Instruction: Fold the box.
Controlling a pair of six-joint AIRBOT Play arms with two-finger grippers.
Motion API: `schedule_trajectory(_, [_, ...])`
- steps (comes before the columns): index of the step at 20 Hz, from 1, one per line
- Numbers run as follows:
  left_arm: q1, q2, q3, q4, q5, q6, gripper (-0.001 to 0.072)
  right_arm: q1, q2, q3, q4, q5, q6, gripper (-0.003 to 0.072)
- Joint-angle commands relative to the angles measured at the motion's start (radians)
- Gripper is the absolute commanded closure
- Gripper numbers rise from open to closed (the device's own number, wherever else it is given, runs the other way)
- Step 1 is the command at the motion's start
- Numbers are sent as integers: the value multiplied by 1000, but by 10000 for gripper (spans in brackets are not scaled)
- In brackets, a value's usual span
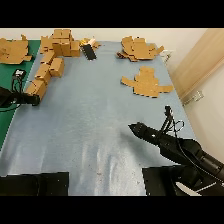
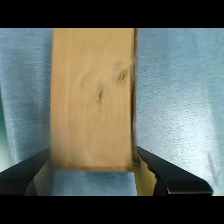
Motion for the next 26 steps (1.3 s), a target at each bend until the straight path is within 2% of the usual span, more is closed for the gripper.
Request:
schedule_trajectory(1, [17, -9, 7, 24, -26, -10, 3, 0, -8, 1, 0, 0, 3, 685])
schedule_trajectory(5, [66, 32, 7, 25, -116, -68, 3, 0, -8, 1, 0, 0, 2, 677])
schedule_trajectory(6, [82, 60, 7, 25, -137, -78, 3, 0, -8, 1, 0, 0, 2, 598])
schedule_trajectory(7, [97, 93, 7, 24, -153, -78, 3, 0, -9, 1, 0, 0, 2, 581])
schedule_trajectory(9, [108, 187, 7, 21, -171, -77, 3, 0, -21, 10, -2, -8, 0, 595])
schedule_trajectory(10, [101, 233, 7, 7, -194, -79, 5, 0, -39, 24, -19, -17, -2, 665])
schedule_trajectory(11, [90, 276, 7, -24, -230, -81, 155, 0, -68, 51, -50, -34, -3, 684])
schedule_trajectory(12, [65, 319, 7, -41, -283, -75, 543, 0, -106, 84, -91, -50, -3, 684])
schedule_trajectory(13, [29, 349, 7, -43, -313, -61, 699, 0, -151, 126, -132, -66, -5, 684])
schedule_trajectory(16, [-131, 389, 7, -48, -394, -120, 700, 0, -337, 307, -179, -164, -133, 685])
schedule_trajectory(19, [-314, 378, 7, -48, -512, -331, 700, 0, -528, 491, -179, -314, -266, 685])
schedule_trajectory(22, [-458, 364, -3, -47, -643, -455, 701, 0, -653, 609, -179, -431, -349, 685])
schedule_trajectory(26, [-602, 364, -66, -47, -621, -532, 701, 0, -729, 670, -170, -476, -402, 684])
